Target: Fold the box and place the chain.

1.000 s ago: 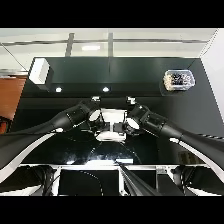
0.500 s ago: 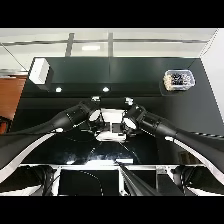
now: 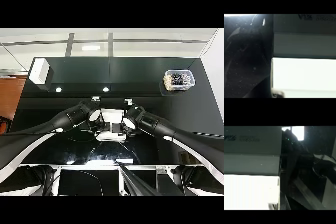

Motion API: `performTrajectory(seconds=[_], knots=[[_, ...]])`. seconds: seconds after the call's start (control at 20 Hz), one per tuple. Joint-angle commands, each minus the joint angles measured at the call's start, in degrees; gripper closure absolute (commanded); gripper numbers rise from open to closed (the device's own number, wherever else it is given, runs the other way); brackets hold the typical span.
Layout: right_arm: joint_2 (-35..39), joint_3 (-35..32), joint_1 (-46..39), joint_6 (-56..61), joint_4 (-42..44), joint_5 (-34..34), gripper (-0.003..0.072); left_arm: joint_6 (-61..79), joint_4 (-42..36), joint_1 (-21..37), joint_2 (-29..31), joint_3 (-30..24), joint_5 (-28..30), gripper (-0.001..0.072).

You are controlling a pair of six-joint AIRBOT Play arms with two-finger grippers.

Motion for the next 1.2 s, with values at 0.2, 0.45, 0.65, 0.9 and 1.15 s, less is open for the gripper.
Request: performTrajectory(seconds=[0.2, 0.45, 0.65, 0.9, 1.15], knots=[[-0.2, 0.0, 0.1, 0.7, -0.2, -1.0, 0.0673, 0.0, 0.0, 0.0, 0.0, 0.0, -0.1, 0.0678], [-0.2, 0.0, 0.0, 0.7, -0.4, -0.7, 0.0673, 0.0, 0.0, 0.0, 0.0, 0.0, -0.1, 0.0678], [-0.2, 0.0, 0.0, 0.6, -0.4, 0.3, 0.056, 0.0, 0.0, 0.0, 0.0, 0.0, -0.1, 0.0678], [-0.1, 0.0, 0.0, 0.3, -0.3, 1.3, 0.0401, 0.0, 0.0, 0.0, 0.0, 0.0, -0.2, 0.0679], [-0.1, 0.0, -0.1, 0.3, 0.0, 0.4, 0.0401, 0.0, 0.0, 0.0, 0.0, 0.0, -0.3, 0.0678]])
